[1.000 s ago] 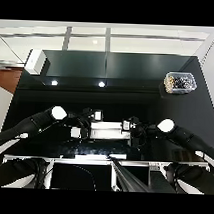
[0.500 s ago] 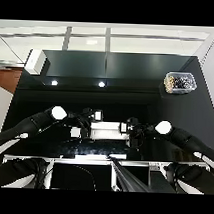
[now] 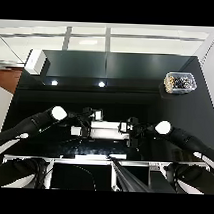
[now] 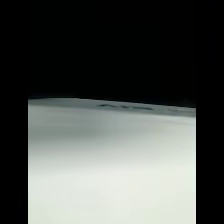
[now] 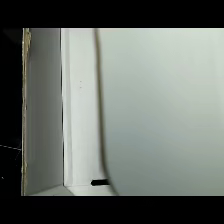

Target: Fold the box and place the chain.

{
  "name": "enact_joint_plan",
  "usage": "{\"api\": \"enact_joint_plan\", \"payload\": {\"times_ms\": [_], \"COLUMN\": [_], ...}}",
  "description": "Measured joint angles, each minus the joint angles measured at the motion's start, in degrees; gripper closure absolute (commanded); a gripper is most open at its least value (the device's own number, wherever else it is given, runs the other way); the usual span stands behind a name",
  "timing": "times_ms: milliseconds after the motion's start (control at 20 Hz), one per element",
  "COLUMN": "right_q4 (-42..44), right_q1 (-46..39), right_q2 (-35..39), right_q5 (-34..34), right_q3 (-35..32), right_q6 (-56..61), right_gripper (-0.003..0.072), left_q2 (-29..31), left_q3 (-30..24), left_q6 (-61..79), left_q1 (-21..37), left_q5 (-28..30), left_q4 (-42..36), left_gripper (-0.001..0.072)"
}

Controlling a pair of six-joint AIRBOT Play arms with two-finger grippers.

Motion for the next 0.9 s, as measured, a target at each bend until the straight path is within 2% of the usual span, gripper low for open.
{"api": "enact_joint_plan", "payload": {"times_ms": [100,150,200,750,800,900], "right_q4": [0.00,0.00,-0.02,-0.02,0.00,-0.09], "right_q1": [0.00,0.00,0.00,0.00,0.00,0.00], "right_q2": [0.00,-0.02,-0.02,0.00,0.00,0.00], "right_q5": [-0.13,-0.17,-0.22,-0.42,-0.44,-0.20], "right_q3": [0.00,0.00,0.00,0.02,0.02,0.00], "right_q6": [0.15,0.20,0.24,0.50,0.55,0.57], "right_gripper": [-0.0014,0.0022,0.0118,0.0120,0.0120,0.0120], "left_q2": [0.00,0.00,0.00,0.07,0.15,0.63], "left_q3": [0.00,0.00,0.00,0.20,0.37,0.74], "left_q6": [0.00,0.00,0.00,-0.07,-0.09,-1.11], "left_q1": [0.00,0.00,0.00,0.00,0.00,0.04], "left_q5": [0.15,0.22,0.26,0.24,0.31,1.22], "left_q4": [0.00,0.00,0.00,0.02,0.04,0.44], "left_gripper": [0.0686,0.0686,0.0686,0.0682,0.0660,0.0366]}}
